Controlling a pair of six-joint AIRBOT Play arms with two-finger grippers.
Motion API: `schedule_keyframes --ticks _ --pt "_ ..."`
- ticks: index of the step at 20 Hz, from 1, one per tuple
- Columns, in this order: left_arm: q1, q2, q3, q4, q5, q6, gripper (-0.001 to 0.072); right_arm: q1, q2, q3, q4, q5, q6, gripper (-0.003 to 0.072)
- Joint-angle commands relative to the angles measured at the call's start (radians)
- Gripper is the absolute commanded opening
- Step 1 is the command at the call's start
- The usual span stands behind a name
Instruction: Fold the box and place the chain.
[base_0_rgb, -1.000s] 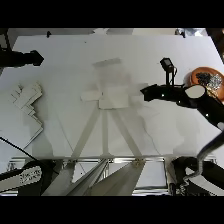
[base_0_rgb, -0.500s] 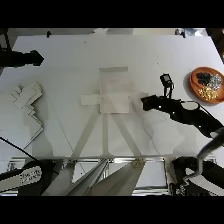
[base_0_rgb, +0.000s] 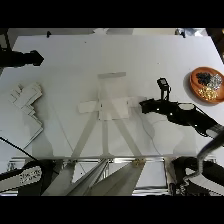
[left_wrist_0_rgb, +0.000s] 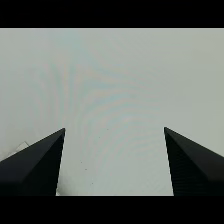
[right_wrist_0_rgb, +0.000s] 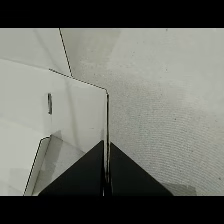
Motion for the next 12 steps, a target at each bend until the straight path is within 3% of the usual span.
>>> schedule_keyframes --ticks 1,12 --pt "0.001 0.001 0.001 0.0 0.0 0.0 0.0697 0.001 -0.002 0.0 0.003 0.003 -0.003 0.0011" --pt "0.0 0.001 0.001 -0.045 0.026 -0.006 0.0697 0.001 -0.002 0.0 0.003 0.003 -0.003 0.0011"
